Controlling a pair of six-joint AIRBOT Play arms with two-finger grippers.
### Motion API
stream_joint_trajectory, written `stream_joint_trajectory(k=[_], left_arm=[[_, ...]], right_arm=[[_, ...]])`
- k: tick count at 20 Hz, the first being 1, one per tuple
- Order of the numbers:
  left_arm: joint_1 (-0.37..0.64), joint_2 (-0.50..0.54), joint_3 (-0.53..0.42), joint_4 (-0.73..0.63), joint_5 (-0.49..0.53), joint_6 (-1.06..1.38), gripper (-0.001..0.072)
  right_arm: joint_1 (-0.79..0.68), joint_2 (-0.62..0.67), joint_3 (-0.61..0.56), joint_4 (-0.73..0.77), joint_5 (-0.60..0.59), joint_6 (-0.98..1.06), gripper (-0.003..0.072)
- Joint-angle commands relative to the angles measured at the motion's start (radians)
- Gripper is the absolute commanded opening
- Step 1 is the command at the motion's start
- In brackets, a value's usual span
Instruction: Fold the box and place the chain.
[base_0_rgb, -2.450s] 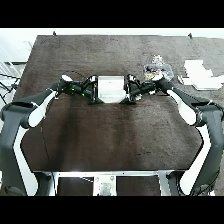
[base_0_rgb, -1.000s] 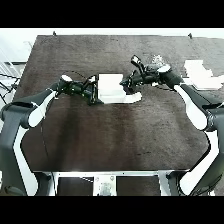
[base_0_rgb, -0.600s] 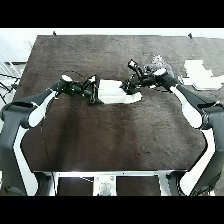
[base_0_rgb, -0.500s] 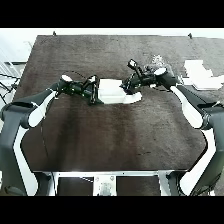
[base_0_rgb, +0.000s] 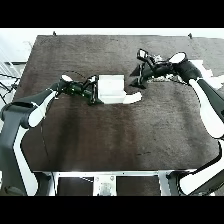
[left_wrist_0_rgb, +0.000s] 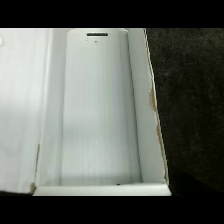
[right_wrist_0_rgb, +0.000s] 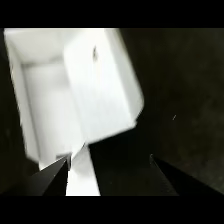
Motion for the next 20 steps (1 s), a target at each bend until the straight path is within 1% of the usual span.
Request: stream_joint_trajectory(k=[1, 4, 8, 9, 10, 11, 14, 16, 17, 18, 20], left_arm=[[0.000, 0.000, 0.000, 0.000, 0.005, 0.000, 0.0474], [0.000, -0.001, 0.000, 0.000, 0.004, 0.000, 0.0473], [0.000, -0.001, 0.000, 0.000, 0.005, 0.000, 0.0474], [0.001, 0.000, 0.000, 0.000, 0.005, 0.000, 0.0474], [0.000, 0.000, 0.000, 0.000, 0.005, 0.000, 0.0474], [0.000, 0.000, 0.000, 0.000, 0.005, 0.000, 0.0474], [0.001, 0.000, 0.000, 0.000, 0.005, 0.000, 0.0474], [0.001, 0.000, 0.000, 0.000, 0.005, 0.000, 0.0473], [0.001, 0.000, 0.000, 0.000, 0.005, 0.000, 0.0474], [0.001, 0.000, 0.000, 0.000, 0.005, 0.000, 0.0473], [0.000, 0.000, 0.000, 0.000, 0.005, 0.000, 0.0473]], right_arm=[[0.005, 0.002, -0.055, -0.113, 0.038, -0.111, 0.0593], [0.034, -0.032, -0.097, -0.113, -0.063, -0.131, 0.0593], [0.065, -0.075, -0.097, -0.112, -0.065, -0.131, 0.0589], [0.071, -0.079, -0.097, -0.112, -0.068, -0.130, 0.0573], [0.076, -0.082, -0.097, -0.112, -0.073, -0.130, 0.0464], [0.079, -0.084, -0.097, -0.106, -0.077, -0.130, 0.0412], [0.088, -0.084, -0.097, -0.061, -0.080, -0.130, 0.0410], [0.096, -0.084, -0.097, -0.038, -0.080, -0.130, 0.0286], [0.101, -0.084, -0.097, -0.035, -0.084, -0.131, 0.0198], [0.106, -0.085, -0.097, -0.027, -0.088, -0.130, 0.0177], [0.113, -0.088, -0.097, 0.005, -0.088, -0.130, 0.0175]])
